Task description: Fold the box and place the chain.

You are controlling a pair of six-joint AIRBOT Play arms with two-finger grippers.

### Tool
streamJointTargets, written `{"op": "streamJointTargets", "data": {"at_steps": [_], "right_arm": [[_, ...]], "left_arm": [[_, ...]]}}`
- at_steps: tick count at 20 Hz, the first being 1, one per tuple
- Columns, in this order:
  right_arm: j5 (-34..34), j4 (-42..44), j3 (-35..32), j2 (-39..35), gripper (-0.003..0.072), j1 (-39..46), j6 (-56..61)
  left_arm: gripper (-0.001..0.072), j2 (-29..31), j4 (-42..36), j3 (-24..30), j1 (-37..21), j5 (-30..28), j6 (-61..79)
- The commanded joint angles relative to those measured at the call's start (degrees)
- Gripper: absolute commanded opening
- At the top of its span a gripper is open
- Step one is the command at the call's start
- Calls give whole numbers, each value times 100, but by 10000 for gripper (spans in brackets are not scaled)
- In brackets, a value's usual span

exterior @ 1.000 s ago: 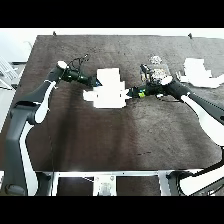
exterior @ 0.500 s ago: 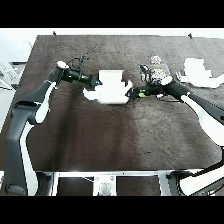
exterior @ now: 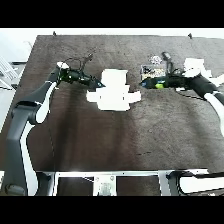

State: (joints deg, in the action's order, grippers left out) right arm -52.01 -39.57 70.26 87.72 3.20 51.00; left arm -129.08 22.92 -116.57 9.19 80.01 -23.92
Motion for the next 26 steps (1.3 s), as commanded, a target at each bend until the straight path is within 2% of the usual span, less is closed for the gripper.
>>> {"op": "streamJointTargets", "data": {"at_steps": [1, 3, 5, 9, 11, 14, 18, 26], "right_arm": [[-76, 7, -90, -404, 358, 435, 15], [-63, 4, -236, -411, 358, 461, -76], [-4, 11, -459, -411, 357, 444, -116], [116, 13, -752, -411, 358, 431, -221], [116, 13, -791, -411, 357, 424, -223], [109, 11, -791, -413, 358, 400, -267], [96, 9, -791, -413, 357, 402, -374], [52, 7, -791, -413, 357, 402, -479]], "left_arm": [[15, 7, -179, 4, -2, 487, 914], [15, 81, -238, 125, -2, 538, 1257], [14, 332, -260, 568, -2, 299, 1707], [15, 1075, -625, 1945, 35, -828, 2994], [15, 1215, -750, 2308, 146, -1213, 3451], [15, 1202, -765, 2437, 463, -1762, 4048], [15, 1169, -901, 2437, 503, -1943, 4251], [16, 769, -1290, 2430, 492, -1784, 4852]]}}
